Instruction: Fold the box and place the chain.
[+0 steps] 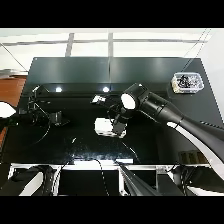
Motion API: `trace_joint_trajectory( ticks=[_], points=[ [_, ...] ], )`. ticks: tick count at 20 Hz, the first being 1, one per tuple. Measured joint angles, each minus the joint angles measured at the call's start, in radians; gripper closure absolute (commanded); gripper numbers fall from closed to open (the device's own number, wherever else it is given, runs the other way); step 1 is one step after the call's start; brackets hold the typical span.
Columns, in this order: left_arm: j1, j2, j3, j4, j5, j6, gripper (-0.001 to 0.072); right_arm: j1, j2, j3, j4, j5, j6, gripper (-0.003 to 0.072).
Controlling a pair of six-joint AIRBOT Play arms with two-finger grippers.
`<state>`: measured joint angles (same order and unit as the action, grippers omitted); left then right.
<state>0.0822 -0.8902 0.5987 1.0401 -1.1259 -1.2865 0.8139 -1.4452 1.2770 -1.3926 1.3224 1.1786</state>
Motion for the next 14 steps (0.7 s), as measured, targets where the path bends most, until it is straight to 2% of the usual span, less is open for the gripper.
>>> trace_joint_trajectory(
  ticks=[14],
  points=[
    [0.0, 0.0, 0.0, 0.0, 0.0, 0.0, 0.0001, 0.0, 0.0, 0.0, -0.018, 0.0, 0.022, 0.0381]
  ],
)
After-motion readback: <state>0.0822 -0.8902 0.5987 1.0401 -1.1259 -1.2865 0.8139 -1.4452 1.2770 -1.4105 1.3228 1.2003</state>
